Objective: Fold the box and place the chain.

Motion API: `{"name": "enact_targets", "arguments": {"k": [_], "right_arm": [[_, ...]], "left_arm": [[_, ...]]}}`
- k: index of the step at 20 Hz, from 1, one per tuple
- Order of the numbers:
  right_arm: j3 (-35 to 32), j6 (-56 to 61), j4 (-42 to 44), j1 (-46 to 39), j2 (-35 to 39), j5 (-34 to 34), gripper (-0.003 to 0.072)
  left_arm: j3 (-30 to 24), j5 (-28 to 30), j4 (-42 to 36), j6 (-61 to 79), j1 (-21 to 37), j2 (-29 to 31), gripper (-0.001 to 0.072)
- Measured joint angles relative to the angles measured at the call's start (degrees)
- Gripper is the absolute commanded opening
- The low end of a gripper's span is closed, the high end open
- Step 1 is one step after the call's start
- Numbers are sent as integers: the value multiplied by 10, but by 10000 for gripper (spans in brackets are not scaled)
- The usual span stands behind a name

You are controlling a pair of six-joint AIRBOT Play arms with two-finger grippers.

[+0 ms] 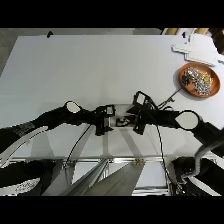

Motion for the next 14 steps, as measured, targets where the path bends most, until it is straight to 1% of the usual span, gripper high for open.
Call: {"name": "enact_targets", "arguments": {"k": [3,5,7,10,14], "right_arm": [[0,-24,-79,-67,34,47,161],[-3,-48,-131,-102,38,71,161],[-7,-66,-162,-124,31,86,161],[-11,-81,-170,-139,-1,92,161],[-13,-117,-142,-145,-55,80,162]], "left_arm": [[0,0,0,0,0,0,252],[0,0,0,0,0,0,252],[0,0,0,0,0,0,252],[0,0,0,0,0,0,252],[0,0,0,0,0,0,252]]}}
